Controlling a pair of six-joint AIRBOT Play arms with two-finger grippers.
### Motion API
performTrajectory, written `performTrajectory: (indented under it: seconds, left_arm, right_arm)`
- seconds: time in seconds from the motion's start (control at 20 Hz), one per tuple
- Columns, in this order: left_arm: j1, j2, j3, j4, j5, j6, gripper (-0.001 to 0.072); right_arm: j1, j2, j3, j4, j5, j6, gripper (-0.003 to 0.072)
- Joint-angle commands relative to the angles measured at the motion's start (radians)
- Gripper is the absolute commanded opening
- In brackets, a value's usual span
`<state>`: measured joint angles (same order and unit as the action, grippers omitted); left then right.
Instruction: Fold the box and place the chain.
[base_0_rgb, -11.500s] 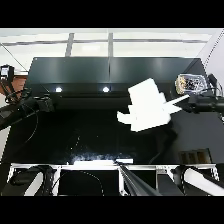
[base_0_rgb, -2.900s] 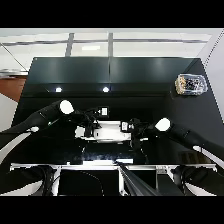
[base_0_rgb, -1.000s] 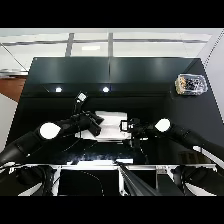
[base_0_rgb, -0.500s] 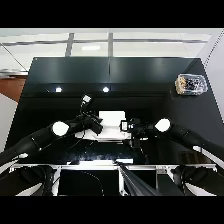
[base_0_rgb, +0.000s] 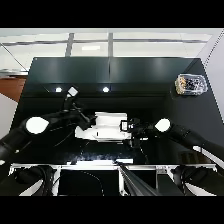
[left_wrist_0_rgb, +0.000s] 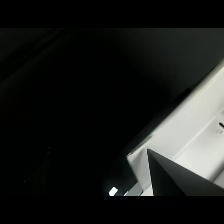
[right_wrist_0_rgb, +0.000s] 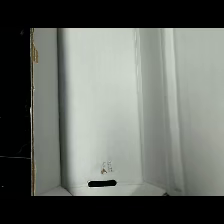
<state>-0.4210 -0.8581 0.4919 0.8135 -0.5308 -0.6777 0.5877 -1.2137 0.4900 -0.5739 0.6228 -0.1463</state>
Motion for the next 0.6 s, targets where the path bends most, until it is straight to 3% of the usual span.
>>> performTrajectory:
  seconds: [0.0,0.1,0.15,0.35,0.55]
  left_arm:
    - [0.170,0.066,0.001,0.174,-0.397,0.006,0.0704]
    - [0.210,0.052,-0.006,0.215,-0.599,0.225,0.0704]
    - [0.209,0.051,-0.011,0.210,-0.624,0.354,0.0704]
    - [0.190,0.006,-0.020,0.068,-0.451,0.665,0.0704]
    - [0.134,-0.127,-0.020,0.068,-0.407,0.740,0.0704]
  right_arm:
    - [0.001,-0.001,0.000,0.000,0.001,0.000,0.0598]
    - [0.001,-0.001,0.000,0.000,0.001,0.000,0.0598]
    - [0.001,-0.001,0.000,0.000,0.001,0.000,0.0598]
    - [0.001,-0.001,0.000,0.000,0.001,0.000,0.0598]
    - [0.001,-0.001,0.000,0.000,0.001,0.000,0.0598]
